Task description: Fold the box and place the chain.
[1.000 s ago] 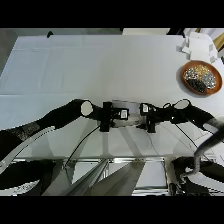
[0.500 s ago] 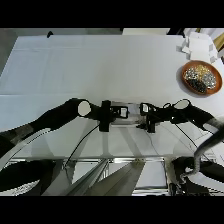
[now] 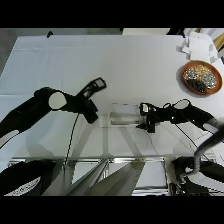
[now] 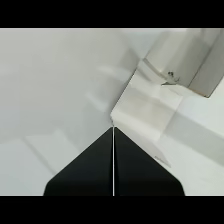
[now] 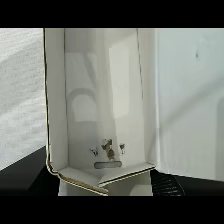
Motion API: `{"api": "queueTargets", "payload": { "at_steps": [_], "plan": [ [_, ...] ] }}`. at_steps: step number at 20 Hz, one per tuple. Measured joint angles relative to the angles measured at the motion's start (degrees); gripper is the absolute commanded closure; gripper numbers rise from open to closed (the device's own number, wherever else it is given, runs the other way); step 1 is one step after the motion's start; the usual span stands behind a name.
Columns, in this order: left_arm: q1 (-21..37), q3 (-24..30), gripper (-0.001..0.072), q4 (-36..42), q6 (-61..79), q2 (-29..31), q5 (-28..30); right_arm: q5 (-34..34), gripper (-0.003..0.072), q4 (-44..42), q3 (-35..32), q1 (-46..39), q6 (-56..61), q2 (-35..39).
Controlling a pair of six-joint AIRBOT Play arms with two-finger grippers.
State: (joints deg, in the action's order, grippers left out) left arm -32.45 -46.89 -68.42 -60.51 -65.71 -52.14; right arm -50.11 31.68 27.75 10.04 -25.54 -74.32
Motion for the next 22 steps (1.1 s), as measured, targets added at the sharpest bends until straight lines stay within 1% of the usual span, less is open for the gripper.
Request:
{"api": "queueTargets", "payload": {
  "at_steps": [4, 6, 9, 12, 16, 22],
  "plan": [
    [3.1, 4.2, 0.0706, 0.3, -11.8, 0.5, -0.6, 0.0, 0.0287, 0.0, 0.0, 0.0, 0.0, 0.0],
    [3.7, 6.2, 0.0706, 2.4, -14.9, -0.2, 0.2, 0.0, 0.0287, 0.0, 0.0, 0.0, 0.0, 0.0],
    [3.9, 7.6, 0.0702, 6.2, -17.3, -2.6, 2.0, 0.0, 0.0287, 0.0, 0.0, 0.0, 0.0, 0.0],
    [3.5, 8.1, 0.0702, 9.8, -18.0, -5.7, 3.8, 0.0, 0.0287, 0.0, 0.0, 0.0, 0.0, 0.0],
    [2.6, 8.4, 0.0702, 13.4, -17.2, -9.0, 4.9, 0.0, 0.0287, 0.0, 0.0, 0.0, 0.0, 0.0],
    [0.7, 8.4, 0.0701, 19.4, -10.5, -10.3, 5.8, 0.0, 0.0287, 0.0, 0.0, 0.0, -0.1, 0.0]
  ]
}}
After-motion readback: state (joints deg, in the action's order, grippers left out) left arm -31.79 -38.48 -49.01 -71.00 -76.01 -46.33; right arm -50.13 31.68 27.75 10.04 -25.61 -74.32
